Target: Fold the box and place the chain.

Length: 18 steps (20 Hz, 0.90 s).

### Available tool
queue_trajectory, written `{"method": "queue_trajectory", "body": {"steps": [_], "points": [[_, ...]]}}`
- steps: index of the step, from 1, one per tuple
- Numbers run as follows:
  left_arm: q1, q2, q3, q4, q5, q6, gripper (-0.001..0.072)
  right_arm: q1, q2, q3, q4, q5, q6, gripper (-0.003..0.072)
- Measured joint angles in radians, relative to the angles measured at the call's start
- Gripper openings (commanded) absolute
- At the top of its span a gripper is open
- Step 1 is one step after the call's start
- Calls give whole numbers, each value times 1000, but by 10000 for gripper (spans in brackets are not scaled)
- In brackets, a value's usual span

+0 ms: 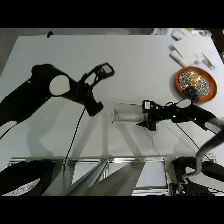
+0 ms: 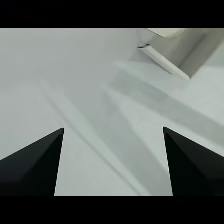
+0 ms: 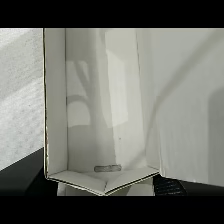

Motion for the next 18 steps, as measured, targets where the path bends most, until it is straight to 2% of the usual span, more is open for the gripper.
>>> {"method": "queue_trajectory", "body": {"steps": [3,5,7,12,18], "points": [[60,19,-158,-207,101,521,674,0,0,0,0,0,0,299],[98,-12,-235,-336,134,828,676,0,0,0,0,0,0,298],[124,-69,-277,-452,153,1020,678,0,0,0,0,0,0,299],[146,-217,-315,-660,210,1255,697,0,0,0,0,0,0,299],[151,-301,-322,-782,255,1407,701,0,0,0,0,0,0,298]]}}
